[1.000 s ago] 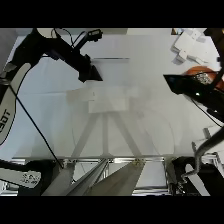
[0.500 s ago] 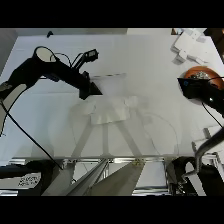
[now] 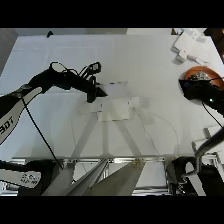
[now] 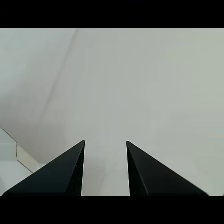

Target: Fold the box and place the chain.

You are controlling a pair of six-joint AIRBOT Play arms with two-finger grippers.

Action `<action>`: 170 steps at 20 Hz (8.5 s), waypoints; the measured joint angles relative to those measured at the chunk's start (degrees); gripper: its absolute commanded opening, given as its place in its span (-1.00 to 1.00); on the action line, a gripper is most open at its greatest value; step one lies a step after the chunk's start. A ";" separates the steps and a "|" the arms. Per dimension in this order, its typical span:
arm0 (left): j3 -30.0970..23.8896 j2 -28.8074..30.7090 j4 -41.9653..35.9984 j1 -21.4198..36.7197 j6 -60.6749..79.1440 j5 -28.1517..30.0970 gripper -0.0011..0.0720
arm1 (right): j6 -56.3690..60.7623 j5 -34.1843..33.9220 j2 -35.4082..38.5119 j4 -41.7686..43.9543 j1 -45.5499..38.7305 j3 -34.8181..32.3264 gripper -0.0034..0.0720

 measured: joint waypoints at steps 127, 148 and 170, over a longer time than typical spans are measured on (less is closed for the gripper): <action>0.04 -3.37 5.53 -2.10 8.44 8.74 -0.93 | -55.15 18.53 -30.05 2.27 24.81 0.07 0.90; 0.04 -3.37 5.53 -2.10 8.44 8.74 -0.93 | -82.75 0.09 -45.53 19.89 28.44 0.07 0.90; 0.04 -3.37 5.51 -2.10 8.44 8.83 -0.93 | -66.03 -7.10 -47.25 28.96 29.59 0.96 0.90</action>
